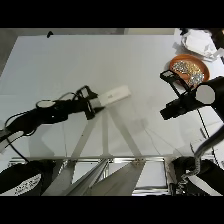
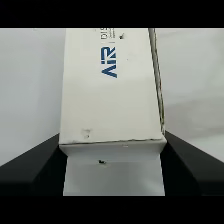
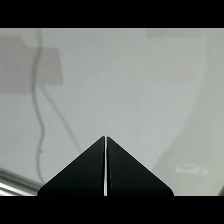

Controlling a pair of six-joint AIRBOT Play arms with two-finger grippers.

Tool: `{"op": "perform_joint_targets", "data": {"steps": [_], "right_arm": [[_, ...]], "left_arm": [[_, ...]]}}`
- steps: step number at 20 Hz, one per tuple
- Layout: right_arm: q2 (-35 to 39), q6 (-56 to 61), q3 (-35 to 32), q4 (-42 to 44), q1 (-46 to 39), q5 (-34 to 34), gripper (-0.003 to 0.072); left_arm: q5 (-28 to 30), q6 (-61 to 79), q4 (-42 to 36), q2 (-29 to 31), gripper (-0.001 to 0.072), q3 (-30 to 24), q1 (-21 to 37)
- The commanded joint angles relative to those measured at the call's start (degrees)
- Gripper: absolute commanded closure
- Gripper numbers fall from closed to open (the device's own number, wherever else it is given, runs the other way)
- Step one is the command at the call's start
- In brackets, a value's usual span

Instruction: Fold the box and place the chain.

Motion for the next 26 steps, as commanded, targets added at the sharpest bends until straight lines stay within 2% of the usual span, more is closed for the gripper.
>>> {"op": "perform_joint_targets", "data": {"steps": [1, 3, 5, 7, 11, 15, 20, 23, 25, 26], "right_arm": [[0.0, 0.3, 0.0, 0.4, 0.0, -0.8, 0.0671], [0.0, 0.3, 0.0, 0.5, 0.0, -0.8, 0.0671], [0.0, 0.3, 0.0, 0.5, 0.0, -0.8, 0.0671], [0.0, 0.3, 0.0, 0.5, 0.0, -0.8, 0.0671], [0.0, 0.3, 0.0, 0.7, 0.0, -0.8, 0.0671], [0.0, 0.3, 0.0, 0.7, 0.0, -0.8, 0.0671], [0.0, 0.3, 0.0, 0.7, 0.0, -0.7, 0.0671], [0.0, 0.3, 0.0, 0.7, 0.0, -0.7, 0.0671], [0.0, 0.3, 0.0, 0.7, 0.0, -0.7, 0.0671], [0.0, 0.3, 0.0, 0.7, 0.0, -0.7, 0.0671]], "left_arm": [[7.4, -12.3, 6.2, 7.3, 0.0702, 0.0, 10.6], [11.8, -18.4, 11.4, 9.5, 0.0702, 0.0, 17.5], [14.5, -22.6, 12.4, 9.9, 0.0701, 0.0, 23.7], [14.6, -25.2, 16.0, 9.9, 0.0701, -0.2, 30.0], [14.3, -34.7, 29.2, 9.9, 0.0702, -0.7, 39.1], [12.5, -43.2, 36.3, 9.1, 0.0701, -0.7, 45.1], [7.0, -44.9, 44.3, 4.9, 0.0693, -0.7, 46.5], [6.4, -44.8, 45.8, 3.0, 0.0502, -0.7, 46.5], [6.4, -44.8, 45.8, 3.2, 0.0263, -0.7, 46.5], [6.4, -44.8, 45.8, 3.2, 0.0181, -0.7, 46.5]]}}
